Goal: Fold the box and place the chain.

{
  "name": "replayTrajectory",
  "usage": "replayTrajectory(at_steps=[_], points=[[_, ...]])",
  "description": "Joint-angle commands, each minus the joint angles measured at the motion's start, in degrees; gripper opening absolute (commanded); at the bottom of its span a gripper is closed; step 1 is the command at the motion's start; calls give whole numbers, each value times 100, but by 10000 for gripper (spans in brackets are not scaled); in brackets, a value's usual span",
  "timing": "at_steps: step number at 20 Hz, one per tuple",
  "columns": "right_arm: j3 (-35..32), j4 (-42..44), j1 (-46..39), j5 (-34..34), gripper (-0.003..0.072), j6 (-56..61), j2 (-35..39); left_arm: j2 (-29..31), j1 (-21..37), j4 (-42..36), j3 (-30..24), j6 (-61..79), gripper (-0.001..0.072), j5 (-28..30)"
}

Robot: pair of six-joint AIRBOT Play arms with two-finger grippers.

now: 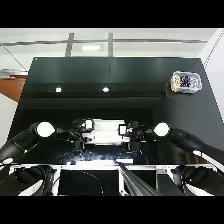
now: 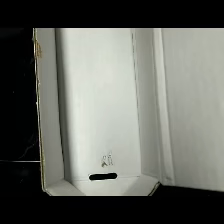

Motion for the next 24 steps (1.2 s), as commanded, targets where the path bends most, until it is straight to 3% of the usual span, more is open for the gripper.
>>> replayTrajectory(at_steps=[1,9,11,15,24], points=[[2,2,7,0,469,0,-2,-26,-13,-94,0,2,334,20],[2,2,7,0,469,0,-2,-26,-13,-341,0,2,327,-9],[2,2,7,0,468,0,-2,-26,-13,-496,0,2,243,-11],[2,2,7,0,468,0,-2,-33,-13,-568,0,2,237,9],[2,2,7,0,469,0,-2,-186,-321,-647,0,190,221,555]])
